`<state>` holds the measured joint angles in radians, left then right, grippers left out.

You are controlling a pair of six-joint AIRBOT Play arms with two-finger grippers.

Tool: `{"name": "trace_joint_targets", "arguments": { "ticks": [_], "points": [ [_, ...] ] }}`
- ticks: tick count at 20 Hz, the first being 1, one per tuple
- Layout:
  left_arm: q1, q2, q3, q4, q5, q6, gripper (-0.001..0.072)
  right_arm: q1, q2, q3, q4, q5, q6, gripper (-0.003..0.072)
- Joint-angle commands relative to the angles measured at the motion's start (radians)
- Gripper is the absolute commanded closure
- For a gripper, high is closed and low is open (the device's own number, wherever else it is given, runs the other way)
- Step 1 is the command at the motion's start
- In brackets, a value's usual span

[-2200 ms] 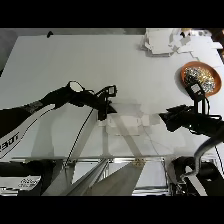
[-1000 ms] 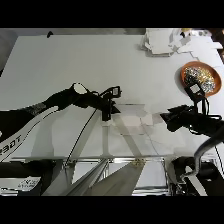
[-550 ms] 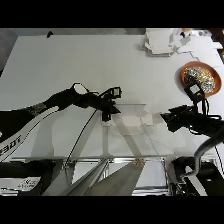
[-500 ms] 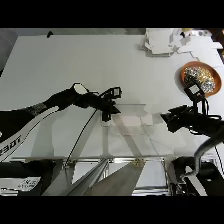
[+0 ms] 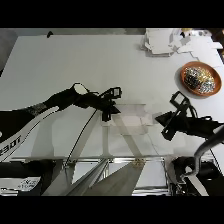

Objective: Fold the box and place the chain.

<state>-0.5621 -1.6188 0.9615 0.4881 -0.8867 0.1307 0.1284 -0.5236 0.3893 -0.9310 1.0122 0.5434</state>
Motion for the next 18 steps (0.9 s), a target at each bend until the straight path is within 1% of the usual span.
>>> {"name": "trace_joint_targets", "arguments": {
  "ticks": [1, 2, 4, 5, 6, 7, 8, 11, 13, 14, 18],
  "points": [
    [0.0, 0.0, 0.0, -0.001, 0.0, 0.0, 0.0697, 0.119, -0.109, -0.026, 0.055, 0.001, -0.343, 0.0584],
    [0.0, 0.0, 0.0, -0.001, 0.0, 0.0, 0.0697, 0.167, -0.15, -0.026, 0.04, -0.006, -0.385, 0.0388],
    [0.0, 0.0, 0.0, -0.001, 0.0, 0.0, 0.0697, 0.247, -0.232, -0.026, -0.034, -0.038, -0.392, 0.0047],
    [0.0, 0.0, 0.0, -0.001, 0.0, 0.0, 0.0697, 0.274, -0.266, -0.026, -0.074, -0.042, -0.391, -0.0003],
    [0.0, 0.0, 0.0, -0.001, 0.0, 0.0, 0.0697, 0.288, -0.292, -0.028, -0.101, -0.05, -0.391, -0.0003],
    [0.0, 0.0, 0.0, -0.001, 0.0, 0.0, 0.0697, 0.302, -0.302, -0.032, -0.136, -0.084, -0.39, -0.0003],
    [0.0, 0.0, 0.0, -0.001, 0.0, 0.0, 0.0697, 0.324, -0.303, -0.038, -0.168, -0.136, -0.384, -0.0004],
    [0.0, 0.0, 0.0, -0.001, 0.0, 0.0, 0.0697, 0.373, -0.304, -0.061, -0.174, -0.293, -0.384, -0.0005],
    [0.0, 0.0, 0.0, -0.001, 0.0, 0.0, 0.0697, 0.411, -0.304, -0.097, -0.176, -0.396, -0.384, -0.0005],
    [0.0, 0.0, 0.0, -0.001, 0.0, 0.0, 0.0697, 0.422, -0.304, -0.113, -0.181, -0.426, -0.383, -0.0004],
    [0.0, 0.0, 0.0, -0.001, 0.0, 0.0, 0.0697, 0.422, -0.303, -0.11, -0.202, -0.434, -0.368, -0.0003]
  ]
}}
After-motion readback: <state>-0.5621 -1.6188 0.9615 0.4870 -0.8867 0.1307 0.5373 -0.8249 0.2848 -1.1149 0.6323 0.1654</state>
